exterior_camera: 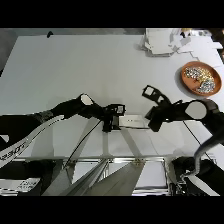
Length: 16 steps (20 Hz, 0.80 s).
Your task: Fold the box and place the chain.
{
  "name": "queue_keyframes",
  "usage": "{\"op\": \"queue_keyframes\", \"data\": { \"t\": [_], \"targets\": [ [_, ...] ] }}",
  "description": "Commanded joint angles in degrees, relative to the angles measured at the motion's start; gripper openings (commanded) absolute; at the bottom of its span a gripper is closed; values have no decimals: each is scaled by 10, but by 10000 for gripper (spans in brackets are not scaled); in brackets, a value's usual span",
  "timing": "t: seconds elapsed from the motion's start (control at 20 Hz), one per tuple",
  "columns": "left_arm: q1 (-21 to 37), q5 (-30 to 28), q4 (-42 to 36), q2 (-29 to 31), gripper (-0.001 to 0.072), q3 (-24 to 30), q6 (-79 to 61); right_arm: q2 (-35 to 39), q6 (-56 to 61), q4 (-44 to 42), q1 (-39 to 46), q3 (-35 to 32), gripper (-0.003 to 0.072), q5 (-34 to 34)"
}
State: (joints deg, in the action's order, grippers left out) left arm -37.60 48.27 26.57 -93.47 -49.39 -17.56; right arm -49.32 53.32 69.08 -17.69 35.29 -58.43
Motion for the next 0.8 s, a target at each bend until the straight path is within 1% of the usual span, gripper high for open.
{"op": "queue_keyframes", "data": {
  "t": [0.0, 0.05, 0.2, 0.4, 0.55, 0.75],
  "targets": [
    [0, 0, 0, 0, 88, 0, 0, 34, 232, 134, 82, 1, 17, -106],
    [0, 0, 0, 0, 88, 0, 0, 35, 262, 150, 105, 0, 17, -111],
    [0, 0, 0, 0, 88, 0, 0, 34, 303, 178, 171, 0, 17, -113],
    [0, 0, 0, 0, 88, 0, 0, 34, 322, 207, 242, 0, 18, -133],
    [0, 0, 0, 0, 88, 0, 0, 34, 322, 205, 266, 0, 18, -135],
    [0, 0, 0, 0, 88, 0, 0, 34, 322, 202, 266, 0, 18, -134]
  ]
}}
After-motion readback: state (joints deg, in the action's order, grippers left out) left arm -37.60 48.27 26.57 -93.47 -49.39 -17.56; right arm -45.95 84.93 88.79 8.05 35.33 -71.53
